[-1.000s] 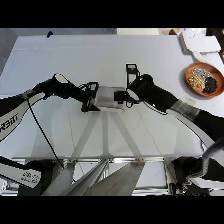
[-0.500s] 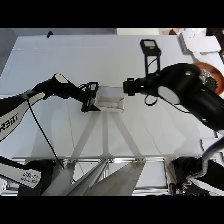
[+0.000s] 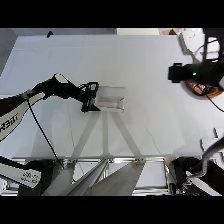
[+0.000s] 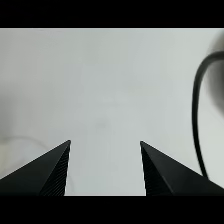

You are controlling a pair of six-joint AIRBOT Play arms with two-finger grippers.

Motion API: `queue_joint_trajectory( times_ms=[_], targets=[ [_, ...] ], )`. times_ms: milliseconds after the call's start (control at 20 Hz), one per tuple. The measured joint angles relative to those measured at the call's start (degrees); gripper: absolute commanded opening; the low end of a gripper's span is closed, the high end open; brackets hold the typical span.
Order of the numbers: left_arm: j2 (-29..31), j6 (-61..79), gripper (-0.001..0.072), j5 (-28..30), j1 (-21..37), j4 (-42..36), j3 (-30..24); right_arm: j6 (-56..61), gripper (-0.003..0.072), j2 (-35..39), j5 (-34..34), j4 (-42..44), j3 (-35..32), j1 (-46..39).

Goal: Fold the box and place the chain.

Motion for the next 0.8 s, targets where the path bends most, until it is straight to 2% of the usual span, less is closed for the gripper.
queue_joint_trajectory(
  times_ms=[300, 400, 500, 800],
  targets=[
    [0.00, 0.00, 0.0333, 0.00, 0.00, 0.00, 0.00, -6.14, 0.0490, -0.28, -3.67, -2.49, 0.00, -18.10],
    [0.00, 0.00, 0.0333, 0.00, 0.00, 0.00, 0.00, -7.61, 0.0585, -2.21, -4.92, -2.23, 0.00, -23.23],
    [0.00, 0.00, 0.0333, 0.00, 0.00, 0.00, 0.00, -9.88, 0.0606, -5.99, -5.75, -1.49, 0.00, -27.65],
    [0.00, 0.02, 0.0333, 0.00, 0.00, -0.02, 0.00, -9.62, 0.0602, -20.63, -11.52, 2.45, -0.02, -37.62]
  ],
)
